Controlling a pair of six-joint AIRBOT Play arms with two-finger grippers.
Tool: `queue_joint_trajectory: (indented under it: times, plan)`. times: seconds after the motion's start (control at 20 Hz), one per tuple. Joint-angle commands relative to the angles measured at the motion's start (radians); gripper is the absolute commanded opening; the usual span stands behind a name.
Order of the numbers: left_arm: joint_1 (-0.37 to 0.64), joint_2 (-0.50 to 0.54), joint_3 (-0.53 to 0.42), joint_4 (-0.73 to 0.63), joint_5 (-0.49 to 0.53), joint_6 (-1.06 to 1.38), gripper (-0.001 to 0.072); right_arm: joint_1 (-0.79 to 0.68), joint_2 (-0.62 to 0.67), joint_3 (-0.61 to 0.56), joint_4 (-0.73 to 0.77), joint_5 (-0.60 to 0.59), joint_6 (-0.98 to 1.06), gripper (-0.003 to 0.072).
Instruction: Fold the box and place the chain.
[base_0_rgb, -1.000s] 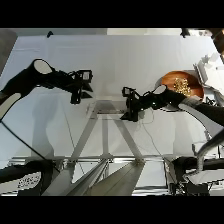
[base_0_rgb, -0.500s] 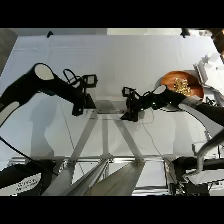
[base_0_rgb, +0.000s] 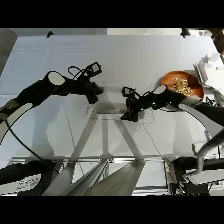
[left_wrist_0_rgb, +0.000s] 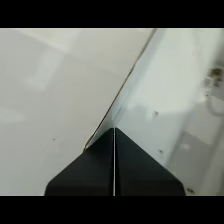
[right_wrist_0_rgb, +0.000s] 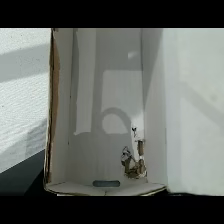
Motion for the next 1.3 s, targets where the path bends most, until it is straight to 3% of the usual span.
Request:
queue_joint_trajectory:
  times: [0.0, 0.25, 0.45, 0.6, 0.8, 0.95, 1.1, 1.25]
  plan:
    - [-0.001, -0.064, -0.001, -0.033, 0.07, -0.017, 0.0009, 0.0, 0.0, 0.0, 0.0, 0.0, -0.001, 0.0503]
    - [0.039, -0.05, 0.0, -0.032, 0.023, -0.017, 0.0008, 0.0, 0.0, 0.0, 0.0, 0.0, -0.001, 0.0503]
    - [0.131, 0.045, -0.001, -0.019, -0.223, -0.008, 0.0008, 0.0, 0.0, 0.0, 0.0, 0.0, -0.001, 0.0503]
    - [0.181, 0.127, 0.0, 0.076, -0.413, 0.082, 0.0007, 0.0, 0.0, 0.0, 0.0, 0.0, -0.001, 0.0503]
    - [0.144, 0.143, -0.001, 0.218, -0.547, 0.092, 0.0005, 0.0, 0.0, 0.0, 0.0, 0.0, -0.001, 0.0503]
    - [0.065, 0.103, -0.001, 0.304, -0.501, 0.025, 0.0003, 0.0, 0.0, 0.0, 0.0, 0.0, -0.001, 0.0503]
    - [-0.001, 0.061, -0.001, 0.503, -0.367, -0.14, 0.0004, 0.0, 0.0, 0.0, 0.0, 0.0, -0.001, 0.0503]
    - [-0.007, 0.033, -0.001, 0.681, -0.338, -0.288, 0.0004, 0.0, 0.0, 0.0, 0.0, 0.0, -0.001, 0.0503]
